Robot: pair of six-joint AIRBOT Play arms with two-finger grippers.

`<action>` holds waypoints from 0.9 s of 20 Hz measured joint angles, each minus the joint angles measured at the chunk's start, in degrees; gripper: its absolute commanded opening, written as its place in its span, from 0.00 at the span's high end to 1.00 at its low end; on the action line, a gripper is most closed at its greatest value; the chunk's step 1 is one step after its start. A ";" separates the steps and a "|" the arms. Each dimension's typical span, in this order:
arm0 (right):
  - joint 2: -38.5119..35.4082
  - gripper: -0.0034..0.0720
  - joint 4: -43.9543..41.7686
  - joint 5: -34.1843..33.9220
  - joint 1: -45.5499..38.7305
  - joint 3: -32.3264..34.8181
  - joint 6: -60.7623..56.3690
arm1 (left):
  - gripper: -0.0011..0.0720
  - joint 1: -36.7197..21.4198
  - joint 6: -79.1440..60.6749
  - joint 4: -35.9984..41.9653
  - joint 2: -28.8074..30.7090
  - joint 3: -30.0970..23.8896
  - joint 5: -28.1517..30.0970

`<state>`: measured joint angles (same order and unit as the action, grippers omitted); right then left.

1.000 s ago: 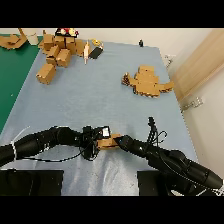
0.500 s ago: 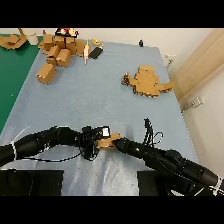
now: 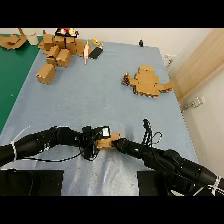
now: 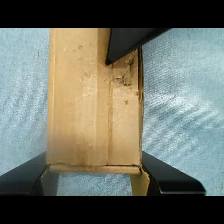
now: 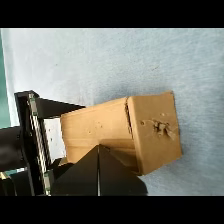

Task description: Fold the box.

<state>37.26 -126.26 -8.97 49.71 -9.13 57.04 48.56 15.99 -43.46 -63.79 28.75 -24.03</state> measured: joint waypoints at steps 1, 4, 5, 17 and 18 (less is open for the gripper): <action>0.00 0.95 0.02 0.20 0.00 -0.02 0.00 | 0.25 0.00 0.02 0.00 0.00 0.00 0.00; -0.15 0.95 0.72 0.92 0.07 -0.74 -0.02 | 0.25 0.00 0.02 0.00 0.00 0.00 0.13; -0.48 0.95 1.18 1.42 0.04 -1.20 -0.02 | 0.25 0.00 -0.11 -0.02 0.00 0.00 0.11; -1.40 0.95 2.03 -0.13 1.66 -2.99 -0.04 | 0.25 0.02 -0.07 -0.02 0.00 0.00 0.02; -1.75 0.95 2.54 -0.37 1.33 -3.02 -0.04 | 0.25 0.02 -0.04 0.00 0.00 0.00 0.02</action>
